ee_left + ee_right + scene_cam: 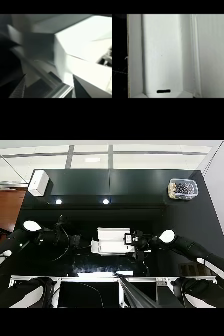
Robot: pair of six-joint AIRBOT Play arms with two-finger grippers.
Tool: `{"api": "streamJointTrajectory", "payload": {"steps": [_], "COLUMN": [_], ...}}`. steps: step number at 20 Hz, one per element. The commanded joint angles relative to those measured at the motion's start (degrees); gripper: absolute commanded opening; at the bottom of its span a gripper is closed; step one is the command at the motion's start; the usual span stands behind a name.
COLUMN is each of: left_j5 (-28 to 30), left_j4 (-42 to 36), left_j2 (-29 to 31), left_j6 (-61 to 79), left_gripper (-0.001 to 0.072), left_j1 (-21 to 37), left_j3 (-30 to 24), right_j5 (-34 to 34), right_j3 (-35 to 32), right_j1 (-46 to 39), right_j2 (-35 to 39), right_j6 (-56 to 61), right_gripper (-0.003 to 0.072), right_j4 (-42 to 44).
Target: Fold the box and place the chain.
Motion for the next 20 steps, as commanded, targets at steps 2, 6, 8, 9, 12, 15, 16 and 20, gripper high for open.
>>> {"api": "streamJointTrajectory", "payload": {"steps": [2,6,8,9,12,15,16,20], "left_j5": [4.5,18.6,25.3,27.5,29.7,30.0,30.1,30.2], "left_j4": [-1.0,1.3,1.6,1.9,8.0,13.6,13.6,14.1], "left_j2": [6.2,6.0,6.0,5.9,5.9,5.3,4.5,0.6], "left_j6": [-0.5,-7.7,-10.6,-11.6,-18.8,-26.3,-27.1,-28.8], "left_gripper": [0.0707,0.0707,0.0707,0.0706,0.0702,0.0685,0.0680,0.0668], "left_j1": [-6.0,-17.8,-22.7,-24.5,-28.3,-30.4,-31.1,-33.8], "left_j3": [0.1,0.1,0.1,0.1,0.1,0.2,0.6,4.7], "right_j5": [0.0,-0.1,-0.1,-0.1,-0.1,-0.1,-0.1,-0.1], "right_j3": [0.0,0.0,0.0,0.0,0.0,0.0,0.0,0.0], "right_j1": [0.0,0.0,0.0,0.0,0.0,0.0,0.0,0.0], "right_j2": [0.0,0.0,0.0,0.0,0.0,0.0,0.0,0.0], "right_j6": [0.0,0.0,0.0,0.0,0.0,0.0,0.0,0.0], "right_gripper": [0.0575,0.0575,0.0575,0.0575,0.0575,0.0575,0.0575,0.0575], "right_j4": [0.0,0.0,0.0,0.0,0.0,0.0,0.0,0.0]}}
